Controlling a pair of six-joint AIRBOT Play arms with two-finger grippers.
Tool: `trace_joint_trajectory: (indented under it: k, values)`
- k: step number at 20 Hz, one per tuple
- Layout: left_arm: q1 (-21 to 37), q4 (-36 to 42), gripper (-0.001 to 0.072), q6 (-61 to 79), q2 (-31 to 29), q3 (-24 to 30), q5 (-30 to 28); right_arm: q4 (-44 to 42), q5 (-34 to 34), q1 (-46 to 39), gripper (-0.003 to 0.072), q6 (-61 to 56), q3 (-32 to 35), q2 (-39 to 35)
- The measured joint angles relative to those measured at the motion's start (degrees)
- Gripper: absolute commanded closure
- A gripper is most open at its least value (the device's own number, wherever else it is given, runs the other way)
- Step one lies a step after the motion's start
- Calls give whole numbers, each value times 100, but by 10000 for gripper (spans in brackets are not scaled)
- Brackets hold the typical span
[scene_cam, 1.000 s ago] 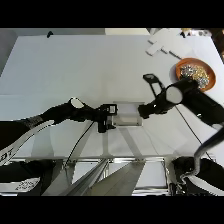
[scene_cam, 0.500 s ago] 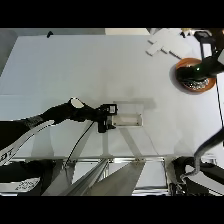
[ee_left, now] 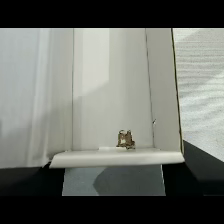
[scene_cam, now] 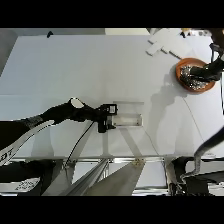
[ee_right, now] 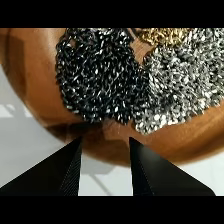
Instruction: Fold the box and place the chain.
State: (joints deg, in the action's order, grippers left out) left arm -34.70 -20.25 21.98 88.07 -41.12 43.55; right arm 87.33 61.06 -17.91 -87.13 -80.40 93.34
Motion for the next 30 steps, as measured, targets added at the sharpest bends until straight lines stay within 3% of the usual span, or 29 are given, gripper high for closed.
trace_joint_trajectory:
  k: [10,15,20,24,30]
  values:
    - [0,0,700,0,0,0,0,-387,-466,-81,411,-7,-50,483]
    - [0,0,700,0,0,0,0,-409,-468,-83,668,-114,-50,570]
    - [0,0,700,0,0,0,0,-417,-302,-83,669,-114,-50,466]
    - [0,-2,700,0,0,0,0,-420,249,-83,669,238,-48,-212]
    - [0,-2,700,0,0,0,0,-798,1246,-83,668,844,-50,-2076]
